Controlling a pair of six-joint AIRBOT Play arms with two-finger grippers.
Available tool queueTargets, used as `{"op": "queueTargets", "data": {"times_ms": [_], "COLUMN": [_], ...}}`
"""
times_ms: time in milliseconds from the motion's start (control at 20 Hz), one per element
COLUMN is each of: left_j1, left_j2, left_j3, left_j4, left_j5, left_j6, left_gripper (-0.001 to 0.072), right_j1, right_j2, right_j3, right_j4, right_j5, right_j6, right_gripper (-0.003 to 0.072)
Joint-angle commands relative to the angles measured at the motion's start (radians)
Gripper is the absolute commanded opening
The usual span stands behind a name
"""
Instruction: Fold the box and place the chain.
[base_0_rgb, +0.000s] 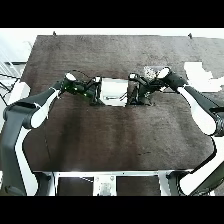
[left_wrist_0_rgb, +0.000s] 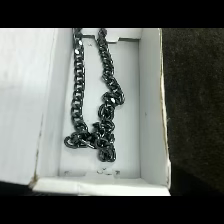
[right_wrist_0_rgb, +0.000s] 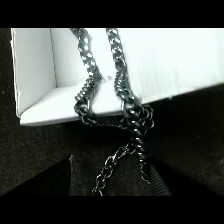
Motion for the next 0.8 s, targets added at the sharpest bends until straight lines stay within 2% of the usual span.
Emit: {"op": "queueTargets", "data": {"times_ms": [0, 400, 500, 550, 700, 750], "left_j1": [0.0, 0.0, 0.0, 0.0, 0.0, 0.0], "left_j2": [0.0, 0.0, 0.0, 0.0, 0.0, 0.0], "left_j3": [0.0, 0.0, 0.0, 0.0, 0.0, 0.0], "left_j4": [0.0, 0.0, 0.0, 0.0, 0.0, 0.0], "left_j5": [0.0, 0.0, 0.0, 0.0, 0.0, 0.0], "left_j6": [0.0, 0.0, 0.0, 0.0, 0.0, 0.0], "left_gripper": [0.0628, 0.0628, 0.0627, 0.0627, 0.0627, 0.0627], "right_j1": [0.001, 0.002, 0.015, 0.026, 0.056, 0.059], "right_j2": [-0.002, -0.02, -0.027, -0.027, -0.026, -0.023], "right_j3": [0.001, -0.001, -0.003, -0.005, -0.006, -0.003], "right_j4": [-0.034, -0.039, -0.053, -0.071, -0.117, -0.113], "right_j5": [0.014, -0.049, -0.049, -0.049, -0.048, -0.041], "right_j6": [0.035, 0.096, 0.106, 0.107, 0.11, 0.113], "right_gripper": [0.0471, 0.0469, 0.0366, 0.0351, 0.0113, 0.0012]}}
